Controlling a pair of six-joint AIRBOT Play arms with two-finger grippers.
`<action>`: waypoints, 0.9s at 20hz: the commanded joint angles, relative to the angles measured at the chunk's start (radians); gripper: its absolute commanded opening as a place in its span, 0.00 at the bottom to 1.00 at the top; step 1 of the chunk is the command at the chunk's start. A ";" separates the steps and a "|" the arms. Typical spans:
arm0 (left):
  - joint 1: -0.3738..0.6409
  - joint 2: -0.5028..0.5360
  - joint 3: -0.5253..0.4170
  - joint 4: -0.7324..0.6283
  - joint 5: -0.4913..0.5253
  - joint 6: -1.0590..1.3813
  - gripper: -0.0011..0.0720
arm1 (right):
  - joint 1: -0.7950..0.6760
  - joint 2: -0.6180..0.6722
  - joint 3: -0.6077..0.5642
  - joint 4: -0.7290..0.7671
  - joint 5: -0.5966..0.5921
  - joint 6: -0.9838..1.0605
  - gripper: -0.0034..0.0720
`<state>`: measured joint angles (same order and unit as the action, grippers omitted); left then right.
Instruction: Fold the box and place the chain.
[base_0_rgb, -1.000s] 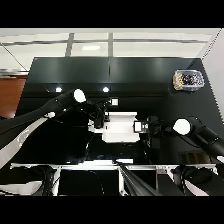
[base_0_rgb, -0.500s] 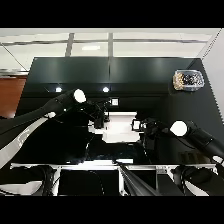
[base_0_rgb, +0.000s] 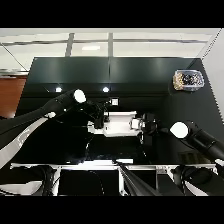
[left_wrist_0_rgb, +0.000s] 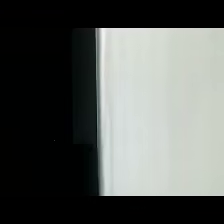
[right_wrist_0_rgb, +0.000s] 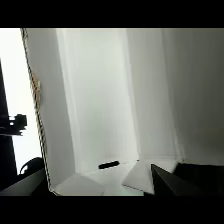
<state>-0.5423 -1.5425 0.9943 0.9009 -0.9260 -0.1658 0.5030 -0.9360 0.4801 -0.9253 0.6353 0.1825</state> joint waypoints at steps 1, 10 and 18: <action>0.000 0.000 0.000 0.000 -0.002 0.001 0.05 | 0.000 0.021 0.042 -0.056 -0.036 -0.011 0.97; -0.001 0.001 0.002 0.000 -0.010 0.005 0.05 | -0.117 -0.059 0.046 0.218 0.072 -0.216 0.97; -0.001 0.002 0.005 0.000 -0.026 0.005 0.05 | -0.150 -0.064 0.030 0.327 0.041 -0.348 0.97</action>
<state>-0.5423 -1.5414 0.9981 0.9028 -0.9451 -0.1612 0.3592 -0.9974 0.5110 -0.6762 0.6765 -0.0986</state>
